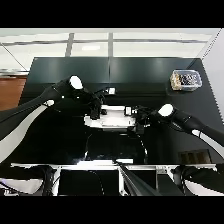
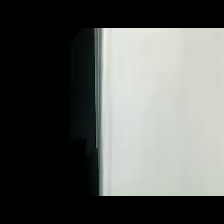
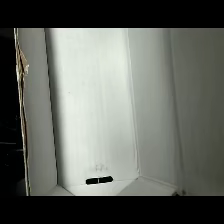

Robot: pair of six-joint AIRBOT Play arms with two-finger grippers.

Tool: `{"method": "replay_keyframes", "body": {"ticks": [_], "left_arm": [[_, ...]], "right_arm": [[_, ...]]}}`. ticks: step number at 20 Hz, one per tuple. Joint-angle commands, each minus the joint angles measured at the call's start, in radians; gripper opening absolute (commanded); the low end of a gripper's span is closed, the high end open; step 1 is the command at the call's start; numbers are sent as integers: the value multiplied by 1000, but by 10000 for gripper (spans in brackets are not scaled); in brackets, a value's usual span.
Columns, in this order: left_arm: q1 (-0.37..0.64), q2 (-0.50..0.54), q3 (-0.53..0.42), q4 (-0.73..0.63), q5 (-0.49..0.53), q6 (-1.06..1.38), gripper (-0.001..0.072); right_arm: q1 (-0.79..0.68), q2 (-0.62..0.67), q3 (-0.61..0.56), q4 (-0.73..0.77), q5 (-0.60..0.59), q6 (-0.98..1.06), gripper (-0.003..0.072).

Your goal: Fold the box and place the chain.

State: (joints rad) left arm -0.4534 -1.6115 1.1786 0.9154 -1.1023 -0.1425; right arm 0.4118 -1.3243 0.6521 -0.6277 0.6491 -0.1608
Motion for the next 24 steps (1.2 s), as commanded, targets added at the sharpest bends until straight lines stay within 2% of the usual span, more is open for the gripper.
{"method": "replay_keyframes", "body": {"ticks": [1,5,7,8,10,11,12,13,14,16,18,19,21,22,23,24], "left_arm": [[0,-1,0,0,2,0,28],[0,-1,0,0,1,0,29],[0,-1,0,0,-2,-1,29],[0,-1,0,0,-6,-1,29],[1,0,2,0,-7,-1,34],[1,0,8,2,-25,-1,116],[1,4,22,10,-42,-1,351],[1,13,37,32,-51,-9,527],[1,27,56,71,-60,-49,589],[1,72,100,204,-90,-197,591],[1,131,127,349,-136,-420,585],[2,162,128,406,-172,-500,534],[3,201,127,455,-276,-644,243],[7,209,125,451,-338,-693,56],[13,211,121,430,-393,-723,28],[21,214,104,380,-430,-757,27]], "right_arm": [[0,-9,0,3,3,-9,711],[0,-14,0,3,8,-9,710],[0,-14,0,3,9,-8,521],[0,-14,0,3,9,-8,476],[0,-14,0,3,9,-8,476],[0,-14,0,3,9,-8,476],[0,-14,0,3,10,-8,476],[0,-14,0,2,9,-8,476],[0,-14,0,2,9,-9,475],[0,-14,0,1,10,-9,476],[0,-14,0,-1,13,-8,476],[0,-14,0,-1,18,-8,476],[0,-14,0,-2,20,-9,475],[0,-14,0,-2,20,-9,475],[0,-14,0,-2,20,-9,474],[0,-14,0,-2,21,-9,422]]}}
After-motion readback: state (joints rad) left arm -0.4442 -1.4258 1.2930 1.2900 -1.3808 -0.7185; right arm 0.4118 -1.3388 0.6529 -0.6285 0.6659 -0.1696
